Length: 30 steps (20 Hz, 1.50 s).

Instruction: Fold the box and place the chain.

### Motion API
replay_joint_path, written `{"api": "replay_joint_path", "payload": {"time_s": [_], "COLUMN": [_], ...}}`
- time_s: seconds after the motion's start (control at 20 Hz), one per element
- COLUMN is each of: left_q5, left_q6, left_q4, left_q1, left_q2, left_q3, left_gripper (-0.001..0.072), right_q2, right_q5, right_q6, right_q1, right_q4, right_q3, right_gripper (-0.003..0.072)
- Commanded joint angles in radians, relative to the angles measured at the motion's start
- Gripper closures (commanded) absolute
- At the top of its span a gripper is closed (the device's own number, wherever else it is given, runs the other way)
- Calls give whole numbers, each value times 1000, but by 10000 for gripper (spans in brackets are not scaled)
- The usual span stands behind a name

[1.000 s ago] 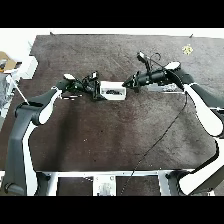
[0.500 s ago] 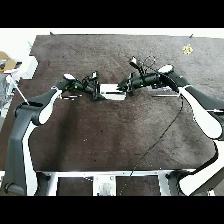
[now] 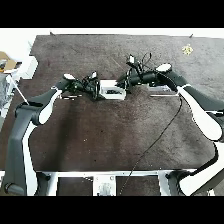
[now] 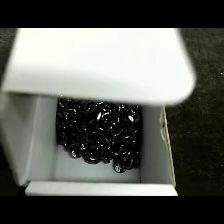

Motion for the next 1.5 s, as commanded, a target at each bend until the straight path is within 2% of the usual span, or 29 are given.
{"api": "replay_joint_path", "payload": {"time_s": [0.0, 0.2, 0.25, 0.3, 0.6, 0.8, 1.05, 1.1, 1.2, 1.25, 1.3, 1.45], "left_q5": [0, 0, 1, 1, 0, 1, 1, 0, 1, 1, 1, 1], "left_q6": [-2, -2, -2, -2, -2, -2, -2, -2, -2, -2, -2, -2], "left_q4": [0, 0, 0, 0, 0, 0, 0, 0, 0, 0, 0, 0], "left_q1": [0, 0, 0, 0, 0, 0, 0, 0, 0, 0, 0, 0], "left_q2": [0, 0, 0, 0, 0, 0, 0, 0, 0, 0, 0, 0], "left_q3": [0, 0, 0, 0, 0, 0, 0, 0, 0, 0, 0, 0], "left_gripper": [365, 365, 365, 365, 365, 366, 365, 365, 365, 365, 365, 365], "right_q2": [-1, -5, -5, -5, -19, -35, -50, -57, -68, -69, -69, -69], "right_q5": [-79, -84, -65, -35, 82, 56, 85, 97, 85, 59, 35, 11], "right_q6": [-33, -77, -77, -76, -45, -35, -34, -35, -35, -36, -48, -50], "right_q1": [1, 1, 0, 0, -1, -1, 0, 1, 3, 3, 3, 3], "right_q4": [14, 12, -2, -5, -17, -19, -31, -31, -31, -31, -30, -31], "right_q3": [5, 5, 5, 5, 5, 5, 5, 5, 5, 5, 6, 29], "right_gripper": [463, 460, 371, 342, 342, 341, 338, 231, 232, 253, 306, 313]}}
